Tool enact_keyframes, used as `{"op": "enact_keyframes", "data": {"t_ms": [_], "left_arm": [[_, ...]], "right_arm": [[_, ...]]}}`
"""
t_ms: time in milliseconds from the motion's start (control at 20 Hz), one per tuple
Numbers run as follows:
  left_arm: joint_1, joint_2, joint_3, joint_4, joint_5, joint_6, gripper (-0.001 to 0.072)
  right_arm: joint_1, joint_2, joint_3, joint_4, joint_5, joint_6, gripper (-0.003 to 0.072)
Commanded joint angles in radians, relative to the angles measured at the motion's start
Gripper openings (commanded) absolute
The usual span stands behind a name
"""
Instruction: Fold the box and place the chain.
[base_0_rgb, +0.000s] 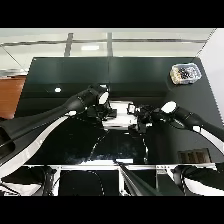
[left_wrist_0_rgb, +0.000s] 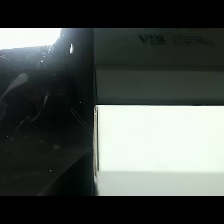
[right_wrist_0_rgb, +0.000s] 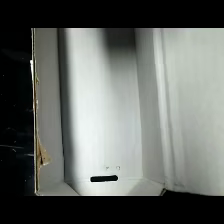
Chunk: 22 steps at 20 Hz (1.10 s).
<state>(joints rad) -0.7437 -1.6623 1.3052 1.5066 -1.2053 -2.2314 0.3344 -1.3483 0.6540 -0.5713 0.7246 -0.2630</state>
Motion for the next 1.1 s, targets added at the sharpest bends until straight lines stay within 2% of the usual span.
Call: {"op": "enact_keyframes", "data": {"t_ms": [0, 150, 300, 350, 400, 450, 550, 600, 1050], "left_arm": [[0.001, -0.001, 0.000, 0.000, -0.003, 0.003, 0.0027], [0.001, 0.000, 0.000, 0.000, -0.003, 0.003, 0.0027], [0.001, -0.001, 0.000, 0.000, 0.001, 0.003, 0.0027], [0.001, -0.001, 0.000, 0.000, 0.000, 0.003, 0.0027], [0.001, -0.001, 0.000, 0.000, 0.000, 0.003, 0.0027], [0.001, -0.001, 0.000, 0.000, 0.000, 0.003, 0.0027], [0.001, -0.001, 0.000, 0.001, 0.001, 0.003, 0.0027], [0.001, -0.001, 0.000, 0.002, 0.003, 0.003, 0.0027], [0.001, -0.001, 0.000, 0.000, 0.008, 0.003, 0.0027]], "right_arm": [[-0.001, 0.037, 0.002, -0.062, 0.023, 0.047, 0.0620], [-0.001, 0.092, 0.002, -0.147, 0.049, 0.072, 0.0620], [-0.002, 0.105, 0.001, -0.137, 0.051, 0.072, 0.0619], [-0.002, 0.105, 0.001, -0.137, 0.054, 0.072, 0.0590], [-0.002, 0.105, 0.001, -0.137, 0.061, 0.072, 0.0421], [-0.002, 0.105, 0.001, -0.137, 0.065, 0.072, 0.0408], [-0.002, 0.105, 0.001, -0.136, 0.077, 0.072, 0.0153], [-0.001, 0.105, 0.001, -0.133, 0.085, 0.073, 0.0123], [0.000, 0.072, 0.000, 0.086, 0.063, 0.076, 0.0128]]}}
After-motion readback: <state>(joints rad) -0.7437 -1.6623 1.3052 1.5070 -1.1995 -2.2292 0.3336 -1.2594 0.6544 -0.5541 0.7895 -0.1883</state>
